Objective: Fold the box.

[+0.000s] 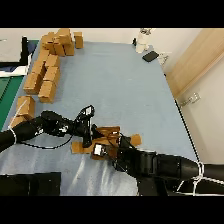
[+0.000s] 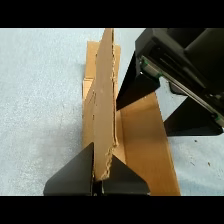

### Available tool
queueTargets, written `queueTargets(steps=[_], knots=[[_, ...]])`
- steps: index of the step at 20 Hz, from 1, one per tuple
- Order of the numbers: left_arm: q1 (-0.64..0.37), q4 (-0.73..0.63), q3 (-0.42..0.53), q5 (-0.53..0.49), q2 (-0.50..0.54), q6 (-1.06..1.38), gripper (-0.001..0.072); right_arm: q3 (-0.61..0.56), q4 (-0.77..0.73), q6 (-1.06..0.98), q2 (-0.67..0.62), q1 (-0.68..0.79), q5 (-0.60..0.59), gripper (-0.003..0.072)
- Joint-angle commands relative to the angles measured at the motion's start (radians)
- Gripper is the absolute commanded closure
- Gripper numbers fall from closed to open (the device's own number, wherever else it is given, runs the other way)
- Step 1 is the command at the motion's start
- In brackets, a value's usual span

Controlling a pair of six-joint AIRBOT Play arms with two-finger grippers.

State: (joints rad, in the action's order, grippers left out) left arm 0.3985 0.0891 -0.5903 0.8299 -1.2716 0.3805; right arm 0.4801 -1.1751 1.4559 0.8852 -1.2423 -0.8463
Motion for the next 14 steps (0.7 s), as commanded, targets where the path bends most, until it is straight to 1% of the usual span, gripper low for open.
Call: queueTargets(steps=[1, 5, 7, 10, 14], knots=[[0.0, 0.0, -0.001, 0.0, 0.0, 0.0, 0.0695, -0.028, 0.026, 0.0, -0.051, 0.017, 0.047, -0.0033], [0.0, 0.0, -0.001, 0.0, 0.0, 0.0, 0.0695, -0.106, 0.111, -0.068, -0.182, 0.017, 0.071, -0.0033], [0.0, 0.0, -0.001, 0.0, 0.0, 0.0, 0.0695, -0.137, 0.177, -0.113, -0.219, 0.017, 0.097, -0.0033], [0.0, 0.0, 0.0, 0.0, 0.0, 0.0, 0.0696, -0.145, 0.263, -0.164, -0.225, 0.018, 0.113, -0.0033], [0.0, 0.0, -0.001, 0.0, 0.0, 0.0, 0.0695, -0.146, 0.27, -0.164, -0.225, 0.032, 0.124, -0.0033]])
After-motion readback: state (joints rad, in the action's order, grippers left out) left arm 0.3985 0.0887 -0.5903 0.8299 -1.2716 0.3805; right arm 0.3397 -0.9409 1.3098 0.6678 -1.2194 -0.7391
